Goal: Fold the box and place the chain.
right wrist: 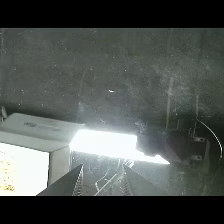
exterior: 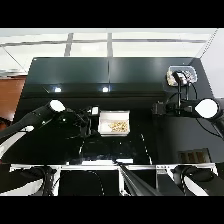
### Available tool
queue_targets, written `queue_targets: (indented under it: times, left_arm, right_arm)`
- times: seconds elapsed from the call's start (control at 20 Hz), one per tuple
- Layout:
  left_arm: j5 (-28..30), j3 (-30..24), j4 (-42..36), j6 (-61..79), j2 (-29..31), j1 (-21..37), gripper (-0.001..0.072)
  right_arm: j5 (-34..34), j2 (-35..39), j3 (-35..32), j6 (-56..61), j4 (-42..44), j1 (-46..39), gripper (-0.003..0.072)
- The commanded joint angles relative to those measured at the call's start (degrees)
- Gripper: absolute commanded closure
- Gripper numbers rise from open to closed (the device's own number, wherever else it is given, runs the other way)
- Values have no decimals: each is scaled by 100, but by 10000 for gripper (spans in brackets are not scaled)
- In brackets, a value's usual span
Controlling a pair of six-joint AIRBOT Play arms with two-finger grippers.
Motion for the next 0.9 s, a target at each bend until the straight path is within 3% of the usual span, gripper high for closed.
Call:
queue_targets:
  times: [0.0,0.2,0.3,0.35,0.4,0.45,0.5,0.65,0.85]
  left_arm:
    - [66,22,-208,11,-103,-50,-5]
    - [118,22,-212,37,-164,-168,27]
    - [109,22,-201,61,-164,-188,234]
    - [114,22,-201,118,-164,-188,251]
    - [111,22,-201,122,-164,-188,312]
    - [109,22,-201,120,-164,-188,320]
    - [109,22,-203,120,-164,-188,319]
    - [109,22,-205,118,-164,-188,317]
    - [107,22,-205,116,-164,-188,318]
  right_arm:
    - [-4,0,0,0,2,0,393]
    - [-15,0,0,-2,2,0,393]
    - [-42,0,0,-2,2,0,393]
    - [-81,0,0,-2,33,2,393]
    - [-188,-2,0,-2,63,7,390]
    - [-400,-2,0,-13,48,79,120]
    - [-887,-2,0,-90,20,238,-34]
    - [-2157,-240,59,-17,278,776,-34]
    - [-1978,-1451,527,-356,776,1191,-34]
